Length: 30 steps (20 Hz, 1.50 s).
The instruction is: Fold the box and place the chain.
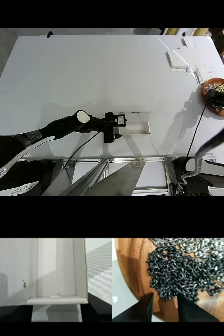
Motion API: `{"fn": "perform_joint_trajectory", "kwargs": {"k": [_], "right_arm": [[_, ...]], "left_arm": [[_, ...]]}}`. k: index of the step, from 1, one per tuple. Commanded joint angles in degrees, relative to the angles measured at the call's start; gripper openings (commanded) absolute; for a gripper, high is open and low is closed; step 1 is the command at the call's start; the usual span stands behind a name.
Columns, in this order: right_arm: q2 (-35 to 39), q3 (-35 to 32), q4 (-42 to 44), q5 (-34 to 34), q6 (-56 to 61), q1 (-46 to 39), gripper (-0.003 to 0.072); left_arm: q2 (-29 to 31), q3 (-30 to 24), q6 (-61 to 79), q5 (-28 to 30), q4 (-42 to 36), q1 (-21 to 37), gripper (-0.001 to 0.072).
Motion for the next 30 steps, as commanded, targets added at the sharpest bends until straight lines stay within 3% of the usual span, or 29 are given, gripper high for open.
{"fn": "perform_joint_trajectory", "kwargs": {"k": [1, 3, 4, 8, 14, 21, 25, 30], "right_arm": [[-2.29, 0.04, 0.50, -1.03, -0.13, -0.09, 0.0265], [-2.51, 0.07, 0.50, -1.38, -0.13, -0.09, 0.0087], [-2.51, 0.07, 0.44, -1.60, -0.15, -0.09, 0.0043], [0.87, 0.07, 0.72, -1.40, -3.08, 0.44, 0.0019], [15.21, 0.07, 3.48, 2.78, -4.50, 3.48, 0.0019], [34.47, 0.07, 21.00, 15.08, -10.86, 11.93, 0.0019], [42.36, 0.07, 22.49, 24.81, -10.80, 19.80, 0.0019], [48.83, 0.07, 23.74, 32.30, -10.82, 31.61, 0.0019]], "left_arm": [[0.04, -0.02, 0.02, 0.02, 0.02, -0.02, 0.0331], [0.04, -0.02, 0.02, 0.02, 0.02, -0.02, 0.0331], [0.04, -0.02, 0.02, 0.02, 0.02, -0.02, 0.0331], [0.04, -0.02, 0.02, 0.02, 0.02, -0.02, 0.0331], [0.04, -0.02, 0.02, 0.02, 0.02, -0.02, 0.0331], [0.04, -0.02, 0.02, 0.02, 0.00, -0.02, 0.0331], [0.04, -0.02, 0.04, -0.02, 0.00, -0.02, 0.0331], [0.04, -0.02, 0.02, -0.13, 0.02, -0.02, 0.0331]]}}
